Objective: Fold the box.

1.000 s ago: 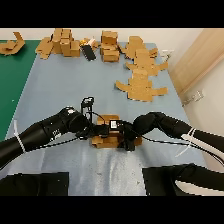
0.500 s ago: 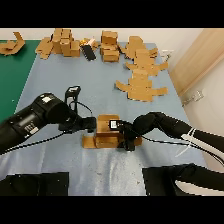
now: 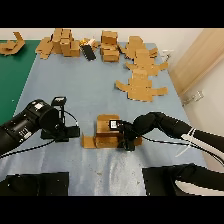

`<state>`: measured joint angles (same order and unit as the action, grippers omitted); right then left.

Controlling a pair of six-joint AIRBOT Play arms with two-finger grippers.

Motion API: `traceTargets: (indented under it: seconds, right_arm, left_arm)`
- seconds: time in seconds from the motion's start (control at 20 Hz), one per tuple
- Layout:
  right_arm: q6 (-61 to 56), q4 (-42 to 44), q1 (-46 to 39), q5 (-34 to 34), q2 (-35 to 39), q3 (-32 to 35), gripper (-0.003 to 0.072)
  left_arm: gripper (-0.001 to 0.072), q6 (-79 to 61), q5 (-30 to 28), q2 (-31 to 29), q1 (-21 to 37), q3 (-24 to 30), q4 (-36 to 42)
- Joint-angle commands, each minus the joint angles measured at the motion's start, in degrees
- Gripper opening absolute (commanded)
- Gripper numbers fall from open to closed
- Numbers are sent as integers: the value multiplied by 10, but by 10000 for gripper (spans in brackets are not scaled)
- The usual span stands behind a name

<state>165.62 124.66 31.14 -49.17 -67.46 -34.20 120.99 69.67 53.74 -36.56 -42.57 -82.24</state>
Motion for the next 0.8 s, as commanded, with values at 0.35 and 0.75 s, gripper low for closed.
traceTargets:
  seconds: [0.35,0.75]
  right_arm:
    - [0,1,0,0,0,0,411]
    - [0,8,0,-1,0,0,412]
  left_arm:
    - [9,-172,-192,-2,66,160,276]
    - [9,-216,-268,-2,65,174,308]
